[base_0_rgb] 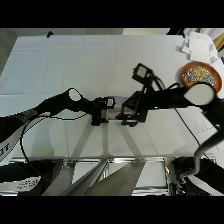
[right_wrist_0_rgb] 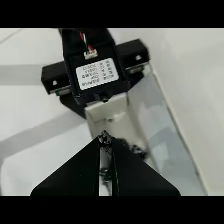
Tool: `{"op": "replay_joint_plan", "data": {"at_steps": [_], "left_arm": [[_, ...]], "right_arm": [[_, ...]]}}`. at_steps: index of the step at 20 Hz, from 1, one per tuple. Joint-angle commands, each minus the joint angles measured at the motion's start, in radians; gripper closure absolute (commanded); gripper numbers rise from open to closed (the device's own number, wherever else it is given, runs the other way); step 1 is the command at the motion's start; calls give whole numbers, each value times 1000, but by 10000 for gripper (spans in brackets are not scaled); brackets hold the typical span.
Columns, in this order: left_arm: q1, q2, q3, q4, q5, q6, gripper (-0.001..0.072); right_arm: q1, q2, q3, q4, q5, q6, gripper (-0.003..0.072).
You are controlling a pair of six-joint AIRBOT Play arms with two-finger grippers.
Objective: Fold the box and place the chain.
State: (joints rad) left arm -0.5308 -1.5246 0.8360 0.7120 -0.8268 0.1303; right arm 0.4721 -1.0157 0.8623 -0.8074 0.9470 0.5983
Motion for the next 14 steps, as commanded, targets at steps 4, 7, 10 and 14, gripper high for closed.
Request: {"op": "replay_joint_plan", "data": {"at_steps": [4, 7, 10, 14], "left_arm": [[-1, 0, 0, 0, 0, 0, 700], [-1, 0, 0, 0, 0, 0, 700], [-1, 0, 0, 0, 0, 0, 700], [-1, 0, 0, 0, 0, 0, 700]], "right_arm": [[35, -200, 6, 26, 29, 26, 670], [35, -259, 6, 26, 16, 83, 670], [35, -297, 6, 26, -47, 158, 586], [34, -296, 6, 26, -99, 233, 552]]}}
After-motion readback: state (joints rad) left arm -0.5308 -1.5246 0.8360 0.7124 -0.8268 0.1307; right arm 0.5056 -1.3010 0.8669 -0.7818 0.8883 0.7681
